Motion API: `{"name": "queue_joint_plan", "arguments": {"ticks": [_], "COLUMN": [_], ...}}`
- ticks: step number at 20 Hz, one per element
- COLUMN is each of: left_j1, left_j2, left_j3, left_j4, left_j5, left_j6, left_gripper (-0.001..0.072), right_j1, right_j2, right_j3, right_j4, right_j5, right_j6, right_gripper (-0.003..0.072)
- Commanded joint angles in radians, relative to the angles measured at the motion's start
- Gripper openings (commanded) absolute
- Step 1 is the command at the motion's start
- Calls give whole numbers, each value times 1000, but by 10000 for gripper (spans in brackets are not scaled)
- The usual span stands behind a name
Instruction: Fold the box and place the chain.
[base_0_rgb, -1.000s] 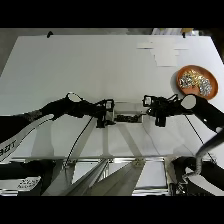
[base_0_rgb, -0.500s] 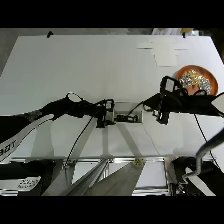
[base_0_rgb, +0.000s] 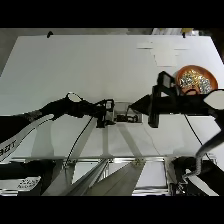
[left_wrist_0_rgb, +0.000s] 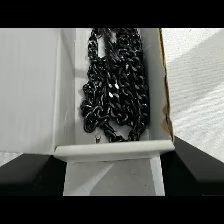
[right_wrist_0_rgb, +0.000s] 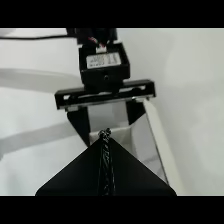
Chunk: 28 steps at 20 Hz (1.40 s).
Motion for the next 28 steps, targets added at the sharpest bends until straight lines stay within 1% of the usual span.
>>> {"name": "queue_joint_plan", "arguments": {"ticks": [1,3,4,7,9,11,13,15,16,17,18,20,24,28], "left_j1": [1,1,1,1,1,1,1,1,1,1,1,1,1,1], "left_j2": [1,1,1,1,1,1,1,1,1,1,1,1,1,1], "left_j3": [0,0,0,0,0,0,0,0,0,0,0,0,0,0], "left_j4": [0,0,0,0,0,0,0,0,0,0,0,0,0,0], "left_j5": [0,0,0,0,0,0,0,0,0,0,0,0,0,0], "left_j6": [0,1,0,0,1,0,0,0,0,0,0,0,0,0], "left_gripper": [253,253,253,253,253,253,253,253,253,253,253,253,253,253], "right_j1": [67,68,68,52,-18,-119,-199,-216,-216,-216,-213,-189,-132,-100], "right_j2": [-131,-189,-203,-170,-117,-76,-81,-113,-133,-151,-169,-205,-278,-341], "right_j3": [1,1,1,2,2,2,-2,-17,-30,-44,-59,-82,-113,-113], "right_j4": [-82,-119,-136,-161,-179,-262,-391,-504,-526,-527,-525,-523,-480,-464], "right_j5": [-41,-40,-42,-58,-58,-64,-78,-95,-102,-108,-113,-121,-160,-200], "right_j6": [-2,6,6,6,5,5,4,3,-11,-40,-75,-125,-236,-285], "right_gripper": [34,153,168,183,180,168,167,168,175,192,245,297,296,296]}}
